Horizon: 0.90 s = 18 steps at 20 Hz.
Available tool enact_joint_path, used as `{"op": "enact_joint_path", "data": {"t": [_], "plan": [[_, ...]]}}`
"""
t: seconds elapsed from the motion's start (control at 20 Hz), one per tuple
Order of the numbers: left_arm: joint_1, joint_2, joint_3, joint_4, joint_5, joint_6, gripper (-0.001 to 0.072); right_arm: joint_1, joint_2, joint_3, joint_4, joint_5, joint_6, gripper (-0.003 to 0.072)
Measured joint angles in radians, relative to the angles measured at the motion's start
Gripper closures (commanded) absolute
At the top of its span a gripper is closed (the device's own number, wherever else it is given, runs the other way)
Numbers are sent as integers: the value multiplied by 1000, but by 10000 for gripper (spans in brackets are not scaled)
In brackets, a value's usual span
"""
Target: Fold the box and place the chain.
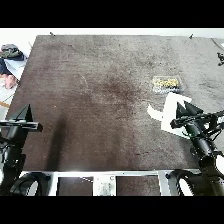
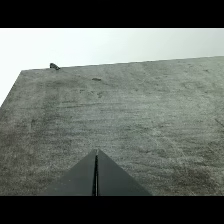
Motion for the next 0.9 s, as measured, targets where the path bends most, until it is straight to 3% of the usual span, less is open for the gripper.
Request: {"op": "enact_joint_path", "data": {"t": [0.3, 0.4, 0.6, 0.75, 0.9], "plan": [[0, 0, 0, 0, 0, 0, 696, 0, 0, 0, 0, 0, 0, 408], [0, 0, 0, 0, 0, 0, 696, 0, 0, 10, 0, -1, 0, 292], [0, 0, 0, 0, 0, 0, 696, 0, -27, 64, 25, -71, 13, 291], [0, 0, 0, 0, 0, 0, 696, -1, -122, 147, 69, -146, 21, 291], [0, 0, 0, 0, 0, 0, 696, -37, -294, 260, 135, -178, 24, 292]]}}
